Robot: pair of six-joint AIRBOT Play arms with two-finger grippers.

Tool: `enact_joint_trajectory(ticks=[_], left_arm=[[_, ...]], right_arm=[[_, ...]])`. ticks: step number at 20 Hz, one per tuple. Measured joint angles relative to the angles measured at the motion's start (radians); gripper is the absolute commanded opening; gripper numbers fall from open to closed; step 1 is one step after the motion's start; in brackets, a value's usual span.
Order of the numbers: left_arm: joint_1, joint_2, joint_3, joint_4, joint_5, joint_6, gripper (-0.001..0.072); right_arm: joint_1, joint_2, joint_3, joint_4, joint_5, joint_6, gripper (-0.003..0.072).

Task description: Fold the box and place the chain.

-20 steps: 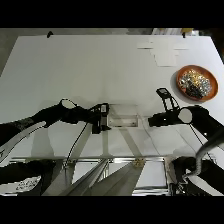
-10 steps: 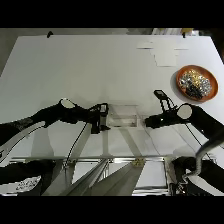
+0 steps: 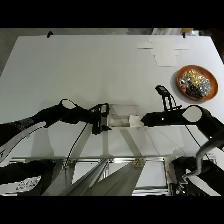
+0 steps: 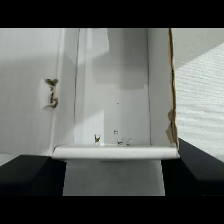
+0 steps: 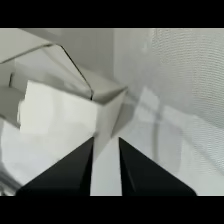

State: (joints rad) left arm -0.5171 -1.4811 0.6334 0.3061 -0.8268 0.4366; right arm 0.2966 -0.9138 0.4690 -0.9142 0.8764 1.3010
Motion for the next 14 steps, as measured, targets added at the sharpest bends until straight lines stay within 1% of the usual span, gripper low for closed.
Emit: enact_joint_trajectory(ticks=[4, 5, 6, 9, 11, 14], left_arm=[[-0.001, 0.0, 0.0, 0.0, 0.001, 0.0, 0.0221], [-0.001, 0.0, 0.0, 0.0, 0.001, 0.0, 0.0221], [-0.001, 0.0, 0.0, 0.0, 0.001, 0.0, 0.0221], [-0.001, 0.0, 0.0, 0.0, 0.0, 0.0, 0.0221], [-0.001, 0.0, 0.0, 0.0, 0.0, 0.0, 0.0221], [-0.001, 0.0, 0.0, 0.0, 0.0, 0.0, 0.0221]], right_arm=[[0.001, 0.008, 0.0, 0.025, -0.006, -0.013, 0.0252], [0.001, 0.008, 0.0, 0.026, -0.004, -0.016, 0.0288], [0.001, 0.008, 0.0, 0.028, -0.005, -0.019, 0.0305], [0.001, 0.009, 0.0, 0.032, -0.008, -0.023, 0.0306], [0.005, 0.008, 0.0, 0.032, -0.016, -0.023, 0.0329], [0.048, 0.004, 0.0, 0.01, -0.024, -0.013, 0.0336]])
